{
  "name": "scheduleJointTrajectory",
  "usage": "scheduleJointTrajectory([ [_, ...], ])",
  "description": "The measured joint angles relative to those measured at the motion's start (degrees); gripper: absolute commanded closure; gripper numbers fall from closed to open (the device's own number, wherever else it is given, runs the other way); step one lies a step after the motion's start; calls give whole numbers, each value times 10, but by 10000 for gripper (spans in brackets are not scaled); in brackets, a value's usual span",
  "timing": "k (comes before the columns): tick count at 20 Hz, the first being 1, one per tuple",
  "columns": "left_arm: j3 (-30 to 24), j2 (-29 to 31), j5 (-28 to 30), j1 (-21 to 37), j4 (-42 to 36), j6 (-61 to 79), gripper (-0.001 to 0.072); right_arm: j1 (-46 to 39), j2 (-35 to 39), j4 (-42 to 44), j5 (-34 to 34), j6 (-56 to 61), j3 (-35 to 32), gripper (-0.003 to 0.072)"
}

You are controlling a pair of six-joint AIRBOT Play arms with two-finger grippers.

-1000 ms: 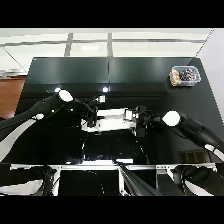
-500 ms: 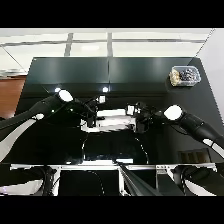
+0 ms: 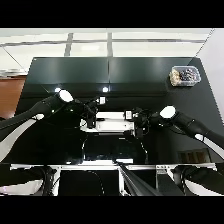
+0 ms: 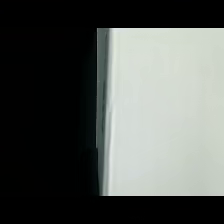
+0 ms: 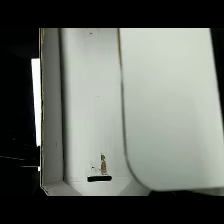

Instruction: Fold the box and place the chain.

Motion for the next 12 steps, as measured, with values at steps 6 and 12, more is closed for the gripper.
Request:
scheduleJointTrajectory([
  [6, 0, 0, 1, 0, -9, -2, 681, 0, -14, -2, 5, -4, -2, 15],
  [12, 0, 0, 2, 0, -11, -2, 681, 1, -30, 1, 0, -5, -2, 15],
])
